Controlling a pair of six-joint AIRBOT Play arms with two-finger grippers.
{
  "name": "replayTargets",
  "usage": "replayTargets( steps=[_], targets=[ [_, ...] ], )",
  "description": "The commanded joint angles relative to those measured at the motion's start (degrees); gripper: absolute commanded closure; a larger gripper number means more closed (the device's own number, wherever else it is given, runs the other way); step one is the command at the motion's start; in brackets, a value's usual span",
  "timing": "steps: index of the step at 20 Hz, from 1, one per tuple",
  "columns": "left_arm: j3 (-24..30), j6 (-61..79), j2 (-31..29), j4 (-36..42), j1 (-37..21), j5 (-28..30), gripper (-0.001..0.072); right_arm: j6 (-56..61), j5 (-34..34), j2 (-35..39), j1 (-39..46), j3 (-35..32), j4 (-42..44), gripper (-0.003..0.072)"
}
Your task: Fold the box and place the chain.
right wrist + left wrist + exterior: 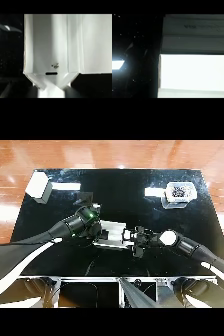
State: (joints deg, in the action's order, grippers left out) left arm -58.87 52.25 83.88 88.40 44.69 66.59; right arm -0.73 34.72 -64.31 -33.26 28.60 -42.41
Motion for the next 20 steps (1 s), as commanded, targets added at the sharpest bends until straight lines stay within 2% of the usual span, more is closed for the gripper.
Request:
replayTargets(
  steps=[1, 8, 13, 18, 20],
  targets=[
    [-0.02, -0.15, -0.04, 0.61, -0.04, -1.05, 0.0690, -0.15, -1.01, -0.74, -0.48, 0.07, 2.19, 0.0481],
    [0.00, -0.13, 0.00, 1.01, -0.02, -1.03, 0.0690, -2.01, -3.69, -1.70, -1.31, 0.07, 7.67, 0.0488],
    [0.00, -0.13, 0.00, 1.03, -0.02, -1.01, 0.0690, -2.75, -10.54, -2.14, -5.03, 0.07, 11.34, 0.0487],
    [0.00, 0.04, 0.00, 1.57, -0.02, -1.03, 0.0691, -2.73, -10.67, -4.55, -5.79, 0.07, 12.33, 0.0475],
    [0.00, 0.04, 0.00, 1.64, -0.02, -1.03, 0.0691, -2.73, -11.04, -4.85, -5.79, 0.07, 13.05, 0.0223]
  ],
)
